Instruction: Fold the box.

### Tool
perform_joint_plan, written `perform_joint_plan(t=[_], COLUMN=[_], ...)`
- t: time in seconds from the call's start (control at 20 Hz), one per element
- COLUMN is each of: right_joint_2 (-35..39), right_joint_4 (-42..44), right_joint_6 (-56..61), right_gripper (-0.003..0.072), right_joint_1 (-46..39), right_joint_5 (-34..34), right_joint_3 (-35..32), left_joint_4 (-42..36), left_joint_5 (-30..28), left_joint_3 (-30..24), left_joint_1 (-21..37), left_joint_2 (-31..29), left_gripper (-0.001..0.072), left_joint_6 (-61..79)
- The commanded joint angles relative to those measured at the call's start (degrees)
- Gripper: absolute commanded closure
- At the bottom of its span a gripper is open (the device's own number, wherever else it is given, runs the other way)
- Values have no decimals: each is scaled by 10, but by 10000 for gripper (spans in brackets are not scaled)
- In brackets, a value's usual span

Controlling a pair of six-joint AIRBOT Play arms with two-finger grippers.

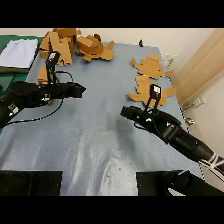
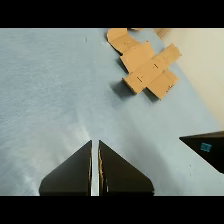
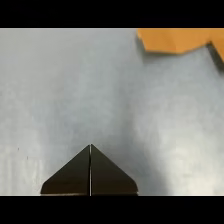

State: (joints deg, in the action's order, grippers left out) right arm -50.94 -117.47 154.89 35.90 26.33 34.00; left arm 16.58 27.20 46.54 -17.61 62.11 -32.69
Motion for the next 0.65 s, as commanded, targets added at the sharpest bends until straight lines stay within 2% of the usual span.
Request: perform_joint_plan(t=[0.0,0.6], right_joint_2=[-60,-61], right_joint_4=[3,7], right_joint_6=[-30,-30], right_gripper=[681,681], right_joint_1=[-19,-19], right_joint_5=[-14,-8], right_joint_3=[51,52], left_joint_4=[-1,-3], left_joint_5=[-21,-13], left_joint_3=[22,22], left_joint_1=[-29,-29], left_joint_2=[35,36], left_gripper=[632,631], left_joint_6=[-2,-2])
